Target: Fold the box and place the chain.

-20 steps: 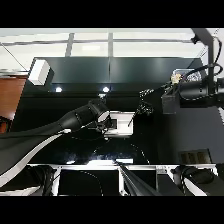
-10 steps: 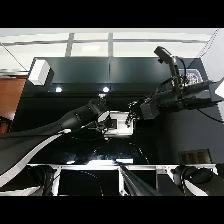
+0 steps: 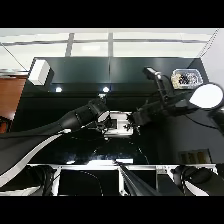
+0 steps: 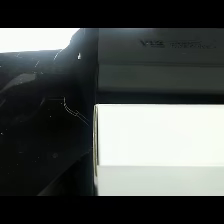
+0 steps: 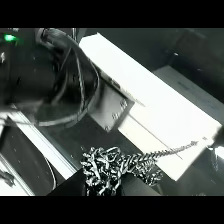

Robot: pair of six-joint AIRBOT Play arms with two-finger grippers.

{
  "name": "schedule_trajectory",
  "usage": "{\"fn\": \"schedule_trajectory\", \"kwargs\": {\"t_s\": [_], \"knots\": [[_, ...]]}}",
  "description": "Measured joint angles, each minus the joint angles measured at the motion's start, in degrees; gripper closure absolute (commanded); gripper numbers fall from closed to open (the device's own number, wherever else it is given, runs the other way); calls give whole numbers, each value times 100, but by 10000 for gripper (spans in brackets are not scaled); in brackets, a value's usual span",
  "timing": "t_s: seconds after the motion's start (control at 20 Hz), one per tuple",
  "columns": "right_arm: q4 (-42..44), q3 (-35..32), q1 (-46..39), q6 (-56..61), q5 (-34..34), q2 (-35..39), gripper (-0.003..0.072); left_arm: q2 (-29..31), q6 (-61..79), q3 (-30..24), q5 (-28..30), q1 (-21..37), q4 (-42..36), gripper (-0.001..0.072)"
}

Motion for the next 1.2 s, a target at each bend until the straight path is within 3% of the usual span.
{"fn": "schedule_trajectory", "kwargs": {"t_s": [0.25, 0.45, 0.9, 1.2], "knots": [[420, -138, 262, -66, -927, -514, 679, 0, 0, 0, 2, 0, 0, 682], [452, -162, 315, -101, -1178, -752, 679, 0, 0, 0, 2, 0, 0, 682], [389, -140, 190, -129, -1158, -841, 679, 0, 0, 0, 2, 0, 0, 682], [393, 352, -17, -177, -925, -841, 679, 0, 0, 0, 0, 0, 0, 682]]}}
